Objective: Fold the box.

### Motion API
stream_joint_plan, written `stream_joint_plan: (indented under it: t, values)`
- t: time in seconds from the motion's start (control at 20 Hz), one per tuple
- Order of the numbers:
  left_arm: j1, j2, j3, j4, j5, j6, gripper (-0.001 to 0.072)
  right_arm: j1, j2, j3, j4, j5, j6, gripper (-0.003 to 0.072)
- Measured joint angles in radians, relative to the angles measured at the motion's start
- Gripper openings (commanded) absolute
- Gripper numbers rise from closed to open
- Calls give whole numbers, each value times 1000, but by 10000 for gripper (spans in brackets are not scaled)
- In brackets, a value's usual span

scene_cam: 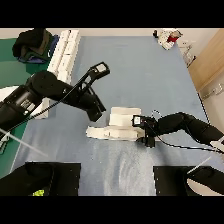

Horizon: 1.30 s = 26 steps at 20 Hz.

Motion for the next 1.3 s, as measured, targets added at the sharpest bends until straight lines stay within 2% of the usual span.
stream_joint_plan:
  t: [0.05,0.1,0.35,0.5,0.65,0.7,0.8,0.85,1.05,1.1,1.15,1.3]
  values:
    - [3,26,-35,7,-7,62,580,0,0,0,0,0,0,509]
    - [5,43,-72,14,-11,123,654,0,0,0,0,0,0,510]
    - [9,51,-248,-13,61,393,654,0,0,0,0,0,0,510]
    - [11,-2,-323,-88,121,559,654,0,0,0,0,0,0,510]
    - [11,-77,-353,-165,177,654,653,0,0,0,0,0,0,510]
    - [10,-103,-358,-185,193,675,651,0,0,0,0,0,0,510]
    - [8,-146,-364,-216,213,709,481,0,0,0,0,0,0,510]
    - [7,-163,-365,-225,222,724,457,0,0,0,0,0,0,510]
    - [6,-209,-368,-266,257,792,455,0,0,0,0,0,0,510]
    - [6,-214,-369,-281,274,811,375,0,0,0,0,0,0,510]
    - [6,-218,-369,-295,281,829,203,0,0,0,0,0,0,510]
    - [1,-225,-369,-330,306,876,162,0,0,0,0,0,0,510]
